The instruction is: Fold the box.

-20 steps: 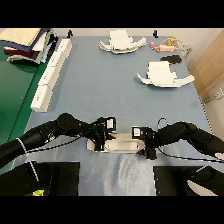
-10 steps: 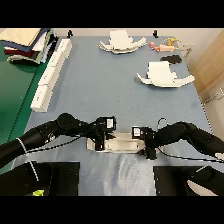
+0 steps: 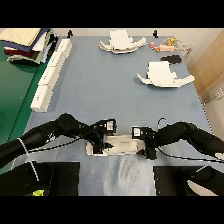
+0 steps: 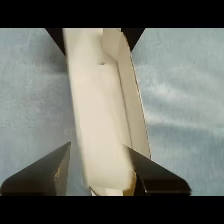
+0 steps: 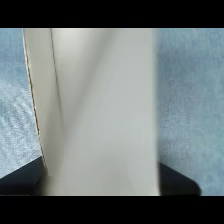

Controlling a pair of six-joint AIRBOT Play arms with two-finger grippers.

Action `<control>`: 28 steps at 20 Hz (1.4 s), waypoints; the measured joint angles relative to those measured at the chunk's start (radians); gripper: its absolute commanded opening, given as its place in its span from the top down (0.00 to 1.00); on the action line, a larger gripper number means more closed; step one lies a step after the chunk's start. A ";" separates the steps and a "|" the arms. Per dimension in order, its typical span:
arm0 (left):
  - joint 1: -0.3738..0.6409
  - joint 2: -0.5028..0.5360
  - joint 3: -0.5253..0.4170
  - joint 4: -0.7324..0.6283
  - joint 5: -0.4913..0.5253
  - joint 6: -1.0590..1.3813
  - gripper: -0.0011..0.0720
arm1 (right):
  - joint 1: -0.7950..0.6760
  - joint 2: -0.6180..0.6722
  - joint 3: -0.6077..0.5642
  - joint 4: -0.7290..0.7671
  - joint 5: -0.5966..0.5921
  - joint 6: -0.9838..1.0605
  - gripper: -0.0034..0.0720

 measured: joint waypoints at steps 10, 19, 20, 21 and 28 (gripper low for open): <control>0.000 0.159 0.000 0.227 0.001 -0.370 0.37 | 0.000 0.000 0.000 0.000 0.000 0.000 0.16; -0.009 0.371 0.008 0.439 -0.237 -1.123 0.97 | 0.000 0.000 0.000 0.000 0.000 0.000 0.16; -0.011 0.354 0.010 0.399 -0.239 -1.163 0.97 | 0.000 0.000 0.000 0.000 0.000 0.000 0.16; -0.014 0.326 0.016 0.348 -0.236 -1.195 0.97 | 0.000 0.000 0.000 0.000 0.000 0.000 0.16; 0.043 0.055 0.163 0.128 -0.183 -1.278 0.97 | 0.000 0.000 0.000 0.000 0.000 0.000 0.16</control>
